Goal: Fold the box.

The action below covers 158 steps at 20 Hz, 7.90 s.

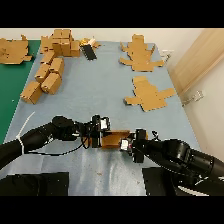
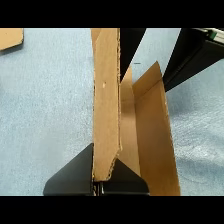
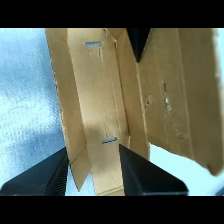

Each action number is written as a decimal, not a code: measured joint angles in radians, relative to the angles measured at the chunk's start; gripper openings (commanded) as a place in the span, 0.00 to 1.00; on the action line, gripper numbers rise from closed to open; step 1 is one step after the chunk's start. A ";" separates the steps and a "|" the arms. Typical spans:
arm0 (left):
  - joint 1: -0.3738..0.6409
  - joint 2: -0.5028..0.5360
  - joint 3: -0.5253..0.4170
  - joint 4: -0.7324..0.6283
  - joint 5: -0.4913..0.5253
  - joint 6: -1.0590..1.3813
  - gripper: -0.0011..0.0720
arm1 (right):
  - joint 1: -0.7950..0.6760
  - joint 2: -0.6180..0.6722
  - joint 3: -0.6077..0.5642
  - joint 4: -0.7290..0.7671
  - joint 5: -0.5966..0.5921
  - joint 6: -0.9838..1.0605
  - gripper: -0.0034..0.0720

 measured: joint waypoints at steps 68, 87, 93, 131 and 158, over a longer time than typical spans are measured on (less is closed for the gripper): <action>0.000 0.000 0.000 0.000 0.000 0.000 0.03 | -0.492 -0.406 0.169 0.759 -0.158 -0.930 0.88; 0.000 0.000 0.000 0.000 0.000 0.000 0.03 | -0.487 -0.406 0.169 0.753 -0.159 -0.930 0.86; 0.000 0.000 0.000 0.000 0.000 0.000 0.03 | -0.487 -0.406 0.169 0.753 -0.160 -0.930 0.86; 0.000 0.225 -0.047 0.099 0.376 -0.275 0.59 | -0.486 -0.406 0.169 0.749 -0.160 -0.906 0.72; 0.088 0.410 -0.151 0.791 -0.035 -1.400 0.39 | -0.485 -0.405 0.170 0.750 -0.213 -0.907 0.82</action>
